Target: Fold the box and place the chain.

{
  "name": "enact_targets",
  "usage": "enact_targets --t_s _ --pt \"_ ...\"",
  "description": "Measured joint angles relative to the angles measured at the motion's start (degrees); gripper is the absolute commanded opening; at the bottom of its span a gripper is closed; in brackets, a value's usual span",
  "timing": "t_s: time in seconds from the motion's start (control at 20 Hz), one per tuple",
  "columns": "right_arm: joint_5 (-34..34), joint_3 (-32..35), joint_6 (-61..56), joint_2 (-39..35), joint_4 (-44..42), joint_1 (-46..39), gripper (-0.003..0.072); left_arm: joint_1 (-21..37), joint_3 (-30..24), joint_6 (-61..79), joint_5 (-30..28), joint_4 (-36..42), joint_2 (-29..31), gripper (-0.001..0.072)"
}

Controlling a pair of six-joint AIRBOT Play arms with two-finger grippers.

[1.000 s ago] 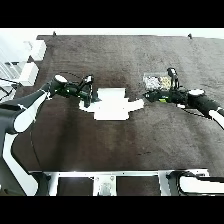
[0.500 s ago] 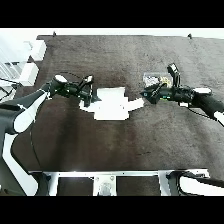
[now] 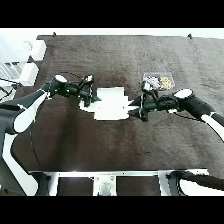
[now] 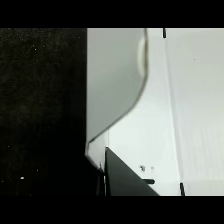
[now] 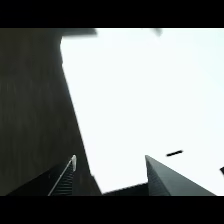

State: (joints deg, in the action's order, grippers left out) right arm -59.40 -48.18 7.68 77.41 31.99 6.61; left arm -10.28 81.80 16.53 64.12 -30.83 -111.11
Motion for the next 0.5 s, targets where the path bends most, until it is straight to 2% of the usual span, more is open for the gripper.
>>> enact_targets --t_s 0.2,0.35,0.5 --pt "2.7 0.6 0.2 0.0 2.9 2.5 0.0521 0.0 0.0 0.0 0.0 0.0 0.0 0.0022" --pt "4.5 0.7 0.4 0.0 4.0 3.8 0.0592 0.0 0.0 0.0 0.0 0.0 0.0 0.0022" --pt "7.7 1.4 1.6 0.0 4.5 5.2 0.0608 0.0 0.0 0.0 0.0 -0.1 0.0 0.0022"
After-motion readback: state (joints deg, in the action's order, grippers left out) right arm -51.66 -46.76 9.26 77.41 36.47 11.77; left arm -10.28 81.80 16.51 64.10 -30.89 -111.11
